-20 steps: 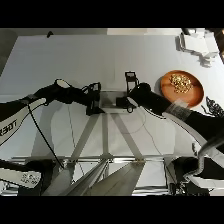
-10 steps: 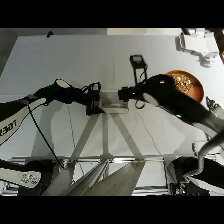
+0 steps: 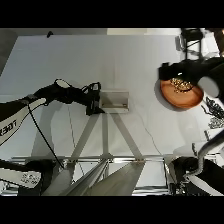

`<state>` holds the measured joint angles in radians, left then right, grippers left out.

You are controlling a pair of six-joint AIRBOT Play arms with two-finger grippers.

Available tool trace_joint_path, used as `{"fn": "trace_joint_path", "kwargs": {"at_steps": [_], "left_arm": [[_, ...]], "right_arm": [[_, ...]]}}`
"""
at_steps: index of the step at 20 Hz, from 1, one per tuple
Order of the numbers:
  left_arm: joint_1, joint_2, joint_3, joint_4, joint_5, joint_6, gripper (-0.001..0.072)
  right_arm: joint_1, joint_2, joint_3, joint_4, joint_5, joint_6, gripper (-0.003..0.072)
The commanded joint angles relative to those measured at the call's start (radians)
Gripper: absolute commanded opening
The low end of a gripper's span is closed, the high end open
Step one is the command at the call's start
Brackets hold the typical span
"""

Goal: Fold the box and place the chain.

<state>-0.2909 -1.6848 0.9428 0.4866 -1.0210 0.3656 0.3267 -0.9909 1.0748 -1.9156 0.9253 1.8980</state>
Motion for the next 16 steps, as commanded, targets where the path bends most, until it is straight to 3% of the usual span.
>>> {"fn": "trace_joint_path", "kwargs": {"at_steps": [1,3,6,9,16], "left_arm": [[0.0,0.0,0.0,0.0,0.0,0.0,0.0187],[0.0,0.0,0.0,0.0,0.0,0.0,0.0187],[0.0,0.0,0.0,0.0,0.0,0.0,0.0187],[0.0,0.0,0.0,0.0,0.0,0.0,0.0187],[0.0,0.0,0.0,0.0,0.0,0.0,0.0187]], "right_arm": [[-0.233,-0.055,0.0,-0.002,-0.035,-0.075,0.0481],[-0.323,-0.127,0.0,0.05,-0.09,-0.128,0.056],[-0.424,-0.264,0.003,0.224,-0.198,-0.241,0.056],[-0.51,-0.427,0.042,0.406,-0.207,-0.315,0.0597],[-0.54,-0.653,0.093,0.412,-0.251,-0.329,0.059]]}}
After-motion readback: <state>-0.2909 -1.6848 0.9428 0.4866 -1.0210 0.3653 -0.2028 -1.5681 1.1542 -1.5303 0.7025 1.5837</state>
